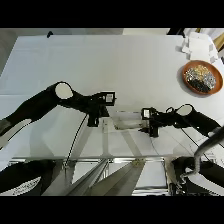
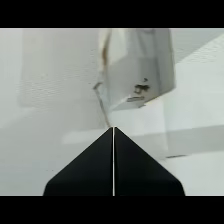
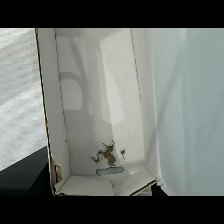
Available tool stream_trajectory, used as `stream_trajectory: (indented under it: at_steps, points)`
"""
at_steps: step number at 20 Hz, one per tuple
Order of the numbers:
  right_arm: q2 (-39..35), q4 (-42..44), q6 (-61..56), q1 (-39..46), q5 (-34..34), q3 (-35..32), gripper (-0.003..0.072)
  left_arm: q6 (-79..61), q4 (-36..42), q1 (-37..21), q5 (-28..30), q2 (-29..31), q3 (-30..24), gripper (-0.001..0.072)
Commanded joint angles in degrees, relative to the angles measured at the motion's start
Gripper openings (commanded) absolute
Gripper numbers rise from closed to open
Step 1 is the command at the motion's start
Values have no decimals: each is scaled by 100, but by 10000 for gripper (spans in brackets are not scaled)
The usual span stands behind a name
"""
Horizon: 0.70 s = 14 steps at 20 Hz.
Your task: Fold the box and place the chain.
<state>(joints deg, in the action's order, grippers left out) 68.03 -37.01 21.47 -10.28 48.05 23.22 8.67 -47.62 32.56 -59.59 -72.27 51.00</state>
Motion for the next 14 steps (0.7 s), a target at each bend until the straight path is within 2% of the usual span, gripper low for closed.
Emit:
stream_trajectory:
  at_steps: [1,3,6,9,12,14]
  points:
    - [-7,-4,4,4,-4,4,400,566,-37,155,-487,459,7,2]
    - [-4,-4,4,4,-4,4,400,837,55,527,-363,413,7,2]
    - [-4,-4,4,4,-4,4,400,876,210,1209,439,214,7,2]
    - [-4,-4,4,4,-4,4,400,1091,894,1547,1805,-26,7,2]
    - [-7,-4,4,4,-4,4,400,1115,1574,1561,2999,-306,7,1]
    - [-4,-4,4,4,-4,4,400,1416,1718,1558,3781,-479,7,1]
